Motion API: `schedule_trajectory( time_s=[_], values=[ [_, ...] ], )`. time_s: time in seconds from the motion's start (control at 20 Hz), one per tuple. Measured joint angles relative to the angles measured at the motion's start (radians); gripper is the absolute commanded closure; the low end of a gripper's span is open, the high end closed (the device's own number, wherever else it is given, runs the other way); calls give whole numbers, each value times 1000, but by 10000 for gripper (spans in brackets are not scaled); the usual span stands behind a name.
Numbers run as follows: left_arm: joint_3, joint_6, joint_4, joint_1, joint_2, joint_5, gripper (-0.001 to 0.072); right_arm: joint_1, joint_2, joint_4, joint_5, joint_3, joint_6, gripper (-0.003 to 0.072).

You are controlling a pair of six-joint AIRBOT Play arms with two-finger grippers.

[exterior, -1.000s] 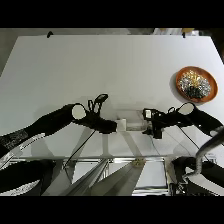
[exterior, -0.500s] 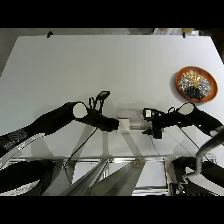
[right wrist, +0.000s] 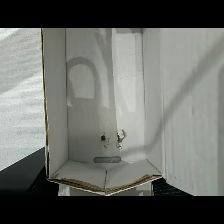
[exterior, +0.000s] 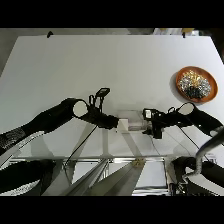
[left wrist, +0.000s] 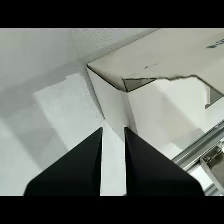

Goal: Fold the box and place the chain.

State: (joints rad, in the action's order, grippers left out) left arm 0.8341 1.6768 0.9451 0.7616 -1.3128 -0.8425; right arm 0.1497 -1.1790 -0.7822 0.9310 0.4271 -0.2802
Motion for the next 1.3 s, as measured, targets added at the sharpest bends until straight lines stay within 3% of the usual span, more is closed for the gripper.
schedule_trajectory(
  time_s=[0.05,0.55,0.9,1.3],
  values=[
    [8,3,4,0,0,-4,431,0,0,0,0,0,0,371],
    [42,77,55,56,-1,-11,431,0,0,0,0,0,2,371],
    [96,246,169,105,-43,-3,432,0,0,0,0,0,2,371],
    [200,455,323,160,-127,-97,438,0,0,0,0,0,2,371]
  ],
)
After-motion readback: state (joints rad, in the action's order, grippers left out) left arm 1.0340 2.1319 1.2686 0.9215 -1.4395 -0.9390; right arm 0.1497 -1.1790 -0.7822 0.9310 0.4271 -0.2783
